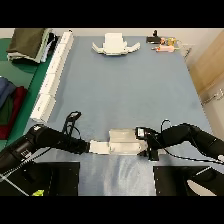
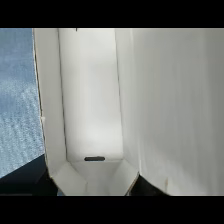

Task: Fold the box.

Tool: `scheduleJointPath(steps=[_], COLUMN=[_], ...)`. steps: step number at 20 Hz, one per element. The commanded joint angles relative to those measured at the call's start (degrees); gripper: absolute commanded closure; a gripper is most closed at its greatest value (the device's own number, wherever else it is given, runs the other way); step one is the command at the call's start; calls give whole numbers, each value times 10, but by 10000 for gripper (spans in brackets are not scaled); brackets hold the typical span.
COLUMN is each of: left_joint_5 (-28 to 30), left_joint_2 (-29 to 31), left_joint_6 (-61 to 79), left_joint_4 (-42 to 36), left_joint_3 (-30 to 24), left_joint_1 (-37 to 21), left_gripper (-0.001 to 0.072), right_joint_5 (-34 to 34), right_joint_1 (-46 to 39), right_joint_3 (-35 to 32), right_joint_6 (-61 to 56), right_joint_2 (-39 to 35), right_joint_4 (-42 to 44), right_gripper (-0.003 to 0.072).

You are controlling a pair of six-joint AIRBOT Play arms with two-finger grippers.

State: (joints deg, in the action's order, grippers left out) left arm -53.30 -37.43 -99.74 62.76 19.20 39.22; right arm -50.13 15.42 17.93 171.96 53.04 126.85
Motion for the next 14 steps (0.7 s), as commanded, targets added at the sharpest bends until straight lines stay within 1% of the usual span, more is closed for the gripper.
scheduleJointPath(steps=[1, 3, 4, 8, 14], left_joint_5=[85, 105, 112, 124, 123], left_joint_2=[-57, -83, -87, -73, -68], left_joint_6=[-1, -1, -1, 6, 16], left_joint_4=[-54, -61, -62, -62, -76], left_joint_3=[-8, -8, -7, 15, 48], left_joint_1=[56, 77, 83, 83, 83], left_gripper=[694, 694, 694, 694, 692], right_joint_5=[0, 0, 0, 0, 0], right_joint_1=[0, 0, 0, 0, 0], right_joint_3=[0, 0, 0, 0, 0], right_joint_6=[0, 0, 0, 0, 0], right_joint_2=[0, 0, 0, 0, 0], right_joint_4=[0, 0, 0, 0, 0], right_gripper=[166, 166, 166, 166, 166])
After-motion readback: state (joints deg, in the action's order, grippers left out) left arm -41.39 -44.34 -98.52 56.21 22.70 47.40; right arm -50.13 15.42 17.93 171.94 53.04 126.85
